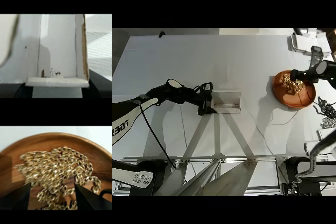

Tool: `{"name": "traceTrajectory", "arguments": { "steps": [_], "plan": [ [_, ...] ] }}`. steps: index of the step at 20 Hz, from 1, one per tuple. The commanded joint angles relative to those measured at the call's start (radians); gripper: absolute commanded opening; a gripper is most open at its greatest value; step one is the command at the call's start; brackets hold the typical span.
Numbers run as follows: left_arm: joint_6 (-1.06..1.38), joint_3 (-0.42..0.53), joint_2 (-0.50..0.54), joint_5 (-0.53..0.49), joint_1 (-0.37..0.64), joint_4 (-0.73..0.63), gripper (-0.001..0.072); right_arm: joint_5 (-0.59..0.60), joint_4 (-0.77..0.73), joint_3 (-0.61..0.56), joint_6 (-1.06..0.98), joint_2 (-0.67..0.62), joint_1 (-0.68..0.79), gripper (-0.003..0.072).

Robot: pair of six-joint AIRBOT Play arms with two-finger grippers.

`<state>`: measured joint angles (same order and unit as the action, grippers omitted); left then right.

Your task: Fold the box and place the chain.

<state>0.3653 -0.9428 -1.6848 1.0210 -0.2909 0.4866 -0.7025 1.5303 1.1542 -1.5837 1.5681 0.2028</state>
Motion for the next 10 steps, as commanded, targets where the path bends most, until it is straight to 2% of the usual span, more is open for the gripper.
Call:
{"name": "traceTrajectory", "arguments": {
  "steps": [1,5,8,10],
  "plan": [
    [0.000,0.000,0.000,0.000,0.000,0.000,0.0187,0.032,-0.027,0.013,0.014,0.084,0.008,0.0570],
    [0.000,0.000,0.000,0.000,0.000,0.000,0.0187,-0.003,-0.027,0.013,0.014,0.103,0.007,0.0487],
    [0.000,0.000,0.000,0.000,0.000,0.000,0.0187,-0.019,-0.027,0.013,0.014,0.101,0.007,0.0152],
    [0.000,0.000,0.000,0.000,0.000,0.000,0.0187,-0.031,-0.017,0.013,0.016,0.086,0.007,0.0009]
  ]
}}
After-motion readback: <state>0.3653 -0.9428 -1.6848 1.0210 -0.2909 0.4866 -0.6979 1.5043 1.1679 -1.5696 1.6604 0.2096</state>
